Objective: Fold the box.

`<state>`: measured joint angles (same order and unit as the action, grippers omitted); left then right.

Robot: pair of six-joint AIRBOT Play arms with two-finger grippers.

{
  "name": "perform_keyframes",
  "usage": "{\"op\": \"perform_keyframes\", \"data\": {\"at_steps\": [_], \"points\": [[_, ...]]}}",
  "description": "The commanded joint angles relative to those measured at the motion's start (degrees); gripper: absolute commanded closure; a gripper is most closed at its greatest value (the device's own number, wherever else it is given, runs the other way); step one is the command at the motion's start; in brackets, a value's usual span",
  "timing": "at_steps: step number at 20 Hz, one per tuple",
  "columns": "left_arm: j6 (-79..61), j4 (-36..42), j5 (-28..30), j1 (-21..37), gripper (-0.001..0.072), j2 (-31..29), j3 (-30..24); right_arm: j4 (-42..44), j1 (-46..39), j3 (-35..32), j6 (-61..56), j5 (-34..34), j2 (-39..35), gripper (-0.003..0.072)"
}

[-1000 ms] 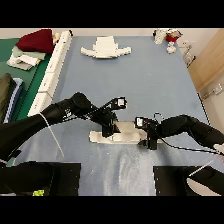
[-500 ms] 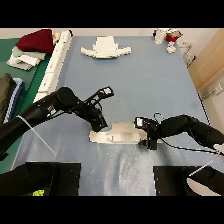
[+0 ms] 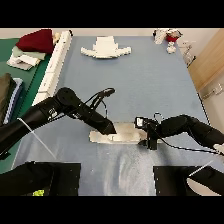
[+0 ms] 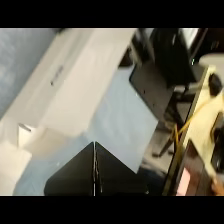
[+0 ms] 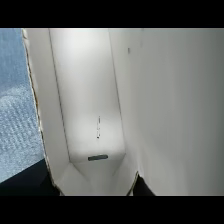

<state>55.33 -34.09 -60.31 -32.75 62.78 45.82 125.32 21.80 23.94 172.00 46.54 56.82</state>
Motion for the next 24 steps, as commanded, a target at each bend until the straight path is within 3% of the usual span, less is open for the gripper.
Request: {"op": "perform_keyframes", "data": {"at_steps": [1,5,12,21,24], "points": [[3.08,4.68,8.66,1.88,0.0697,2.45,1.92,0.0,-0.02,-0.02,0.0,0.0,0.02,0.0118],[3.04,9.49,11.21,5.25,0.0697,8.66,2.27,0.0,-0.02,-0.02,0.0,0.0,0.02,0.0118],[3.28,9.75,12.59,4.55,0.0697,17.9,2.25,0.0,-0.02,-0.02,0.0,0.0,0.02,0.0118],[3.58,10.1,13.14,4.52,0.0697,19.28,2.29,0.0,-0.02,-0.02,0.0,0.0,0.02,0.0118],[-1.99,10.08,9.81,4.98,0.0698,17.27,4.15,0.0,-0.02,-0.02,0.0,0.0,0.02,0.0118]]}}
